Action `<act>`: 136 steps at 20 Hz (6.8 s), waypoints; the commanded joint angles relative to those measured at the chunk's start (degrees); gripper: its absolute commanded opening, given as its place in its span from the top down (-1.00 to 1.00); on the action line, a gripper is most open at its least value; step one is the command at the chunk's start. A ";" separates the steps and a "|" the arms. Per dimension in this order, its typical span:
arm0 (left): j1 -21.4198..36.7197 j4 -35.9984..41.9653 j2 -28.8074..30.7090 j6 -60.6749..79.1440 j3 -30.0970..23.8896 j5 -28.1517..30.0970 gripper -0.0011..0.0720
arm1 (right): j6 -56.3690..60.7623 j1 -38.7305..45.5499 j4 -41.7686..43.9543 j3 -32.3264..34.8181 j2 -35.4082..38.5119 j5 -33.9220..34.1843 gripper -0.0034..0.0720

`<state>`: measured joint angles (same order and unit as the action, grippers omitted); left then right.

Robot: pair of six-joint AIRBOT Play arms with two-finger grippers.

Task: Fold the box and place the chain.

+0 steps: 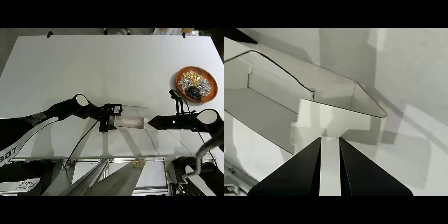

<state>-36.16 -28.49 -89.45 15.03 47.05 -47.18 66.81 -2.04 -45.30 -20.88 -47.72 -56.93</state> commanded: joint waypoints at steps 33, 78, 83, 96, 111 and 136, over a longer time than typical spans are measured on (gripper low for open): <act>0.00 -0.02 0.00 0.02 0.00 0.00 0.27 | -1.36 5.92 3.15 1.84 0.68 -3.63 0.25; 0.00 -0.02 0.00 0.02 -0.02 0.00 0.27 | 45.51 -27.30 -27.36 -13.81 -13.29 6.73 -0.07; 0.00 -0.02 0.00 0.02 0.00 -0.17 0.27 | 47.74 -29.62 -30.27 -14.14 -15.32 5.60 -0.20; 0.00 -0.02 0.00 0.02 -0.02 -0.15 0.27 | 59.89 -34.75 -36.24 -14.49 -15.39 7.52 -0.05; 0.00 -0.02 0.00 0.02 -0.02 -0.17 0.27 | 65.09 -37.29 -42.62 -19.91 -21.75 0.09 0.35; 0.00 -0.02 0.00 0.02 0.00 -0.17 0.27 | 66.82 -37.24 -43.15 -19.89 -24.35 -1.14 0.83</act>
<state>-36.16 -28.47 -89.45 15.03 47.05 -47.33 133.88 -39.29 -88.51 -40.82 -71.75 -57.80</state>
